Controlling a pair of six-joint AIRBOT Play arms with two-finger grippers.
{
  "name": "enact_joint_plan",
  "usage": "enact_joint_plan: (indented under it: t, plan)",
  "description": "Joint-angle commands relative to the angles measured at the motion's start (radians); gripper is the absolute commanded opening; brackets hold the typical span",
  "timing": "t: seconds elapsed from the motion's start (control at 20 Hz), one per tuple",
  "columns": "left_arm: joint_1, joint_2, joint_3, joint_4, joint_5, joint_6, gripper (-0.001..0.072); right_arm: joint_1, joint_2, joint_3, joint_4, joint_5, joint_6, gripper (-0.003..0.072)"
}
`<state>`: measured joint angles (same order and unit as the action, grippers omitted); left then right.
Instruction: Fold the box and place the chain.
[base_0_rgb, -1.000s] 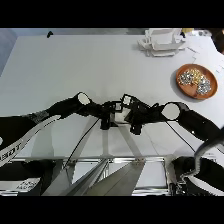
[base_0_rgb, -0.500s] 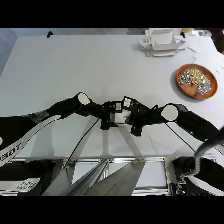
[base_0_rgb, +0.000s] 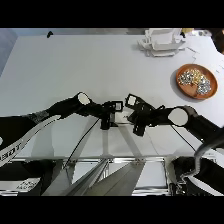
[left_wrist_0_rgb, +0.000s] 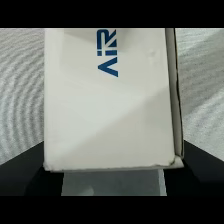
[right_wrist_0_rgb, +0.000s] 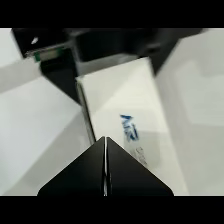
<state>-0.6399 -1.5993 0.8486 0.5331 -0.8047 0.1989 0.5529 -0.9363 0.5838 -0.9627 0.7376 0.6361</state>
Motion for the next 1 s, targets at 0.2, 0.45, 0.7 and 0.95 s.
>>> enact_joint_plan:
  t: [0.2,0.45,0.7,0.95]
  plan:
    - [0.0,0.001,0.0,0.002,0.0,0.002,0.0271,-0.311,0.252,0.002,-0.307,0.504,0.557,0.0017]
    - [0.0,0.001,0.0,0.002,-0.002,0.002,0.0271,-0.582,0.248,-0.023,-0.417,0.714,0.674,0.0018]
    - [0.0,0.001,0.0,0.002,-0.007,0.002,0.0271,-0.65,0.201,-0.023,-0.403,0.71,0.684,0.0018]
    - [0.0,0.001,0.0,0.002,-0.007,0.002,0.0271,-0.651,0.203,-0.023,-0.402,0.711,0.684,0.0018]
